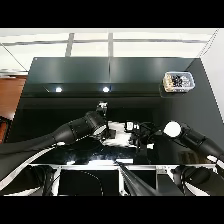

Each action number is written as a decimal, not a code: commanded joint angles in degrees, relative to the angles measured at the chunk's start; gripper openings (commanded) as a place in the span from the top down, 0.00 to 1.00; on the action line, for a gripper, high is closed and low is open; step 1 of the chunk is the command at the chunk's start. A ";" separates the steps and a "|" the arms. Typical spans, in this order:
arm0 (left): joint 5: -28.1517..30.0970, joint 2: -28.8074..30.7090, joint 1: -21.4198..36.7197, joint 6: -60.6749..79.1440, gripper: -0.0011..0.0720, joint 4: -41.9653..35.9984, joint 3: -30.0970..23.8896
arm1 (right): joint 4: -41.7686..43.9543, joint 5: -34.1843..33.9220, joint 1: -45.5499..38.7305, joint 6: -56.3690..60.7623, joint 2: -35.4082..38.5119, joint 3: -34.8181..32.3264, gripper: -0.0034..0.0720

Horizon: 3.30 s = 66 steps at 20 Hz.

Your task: Fold the box and place the chain.

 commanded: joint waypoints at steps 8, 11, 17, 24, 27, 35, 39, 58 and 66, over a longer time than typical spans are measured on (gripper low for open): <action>0.31 -0.02 0.07 0.00 0.95 0.07 -0.02 | 1.38 -2.05 0.68 1.88 -0.83 0.07 0.81; 0.31 -0.02 0.07 -0.02 0.95 0.02 -0.02 | 1.57 -3.39 0.66 2.95 -0.83 0.07 0.77; 0.28 -0.02 0.07 -0.04 0.95 -0.39 -0.02 | -8.37 17.46 -12.41 32.22 4.98 4.00 0.94; 0.31 -0.02 0.07 -0.04 0.95 -0.39 -0.02 | -11.89 17.35 -50.21 63.28 8.15 -1.36 0.94; 0.31 -0.02 0.07 -0.04 0.95 -0.42 -0.02 | -10.86 21.24 -52.35 60.70 1.92 -5.99 0.94; 0.28 -0.02 0.07 -0.02 0.95 -0.39 -0.02 | 10.51 19.91 -34.07 45.16 -8.87 -8.24 0.93; 0.20 -0.02 0.07 -0.02 0.95 -0.39 -0.02 | 17.00 20.63 -30.86 35.69 -8.85 -7.56 0.83; 0.22 -0.02 0.07 -0.04 0.95 -0.39 -0.02 | 0.83 4.39 -5.38 66.29 -8.63 6.21 0.23; 0.24 -0.02 0.07 -0.04 0.95 -0.39 -0.02 | -31.21 4.00 8.96 109.39 -8.66 14.56 0.33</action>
